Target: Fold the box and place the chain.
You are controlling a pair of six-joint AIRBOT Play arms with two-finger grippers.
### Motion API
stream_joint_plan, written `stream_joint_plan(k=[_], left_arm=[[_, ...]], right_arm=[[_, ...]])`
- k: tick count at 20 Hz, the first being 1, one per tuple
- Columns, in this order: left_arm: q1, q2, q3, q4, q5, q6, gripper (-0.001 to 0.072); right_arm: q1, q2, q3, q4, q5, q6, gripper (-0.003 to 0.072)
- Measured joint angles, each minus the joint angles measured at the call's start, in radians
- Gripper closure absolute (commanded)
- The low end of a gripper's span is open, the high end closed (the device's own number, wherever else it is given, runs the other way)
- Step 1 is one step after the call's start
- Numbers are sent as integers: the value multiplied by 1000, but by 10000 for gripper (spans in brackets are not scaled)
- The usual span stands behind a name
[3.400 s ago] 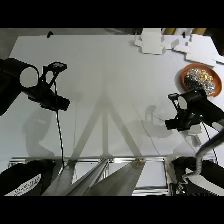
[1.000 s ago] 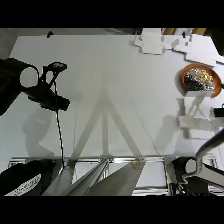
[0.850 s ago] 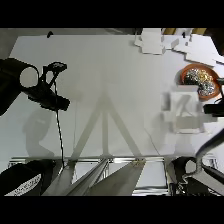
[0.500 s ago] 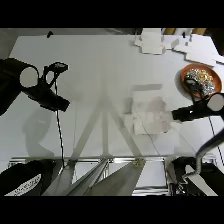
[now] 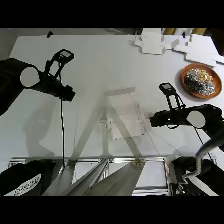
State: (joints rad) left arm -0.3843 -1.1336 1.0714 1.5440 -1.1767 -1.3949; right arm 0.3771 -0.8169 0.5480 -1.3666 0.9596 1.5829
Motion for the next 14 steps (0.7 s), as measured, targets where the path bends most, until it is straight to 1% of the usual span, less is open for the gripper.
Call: stream_joint_plan(k=[1,3,4,6,8,10,14], left_arm=[[11,-13,0,-75,22,70,178],[42,-56,0,-286,30,254,177],[57,-87,0,-410,14,358,177],[75,-159,0,-611,-28,532,176],[82,-240,0,-743,-67,648,176],[83,-323,0,-849,-110,735,176],[83,-468,0,-1017,-146,844,177]], right_arm=[[7,1,-1,2,-2,6,678],[15,2,-1,3,-8,11,678],[18,2,-1,5,-9,12,678],[21,2,-1,5,-9,14,678],[23,2,-1,6,-10,16,678],[24,2,-1,8,-10,17,678],[24,2,-1,9,-11,18,678]])
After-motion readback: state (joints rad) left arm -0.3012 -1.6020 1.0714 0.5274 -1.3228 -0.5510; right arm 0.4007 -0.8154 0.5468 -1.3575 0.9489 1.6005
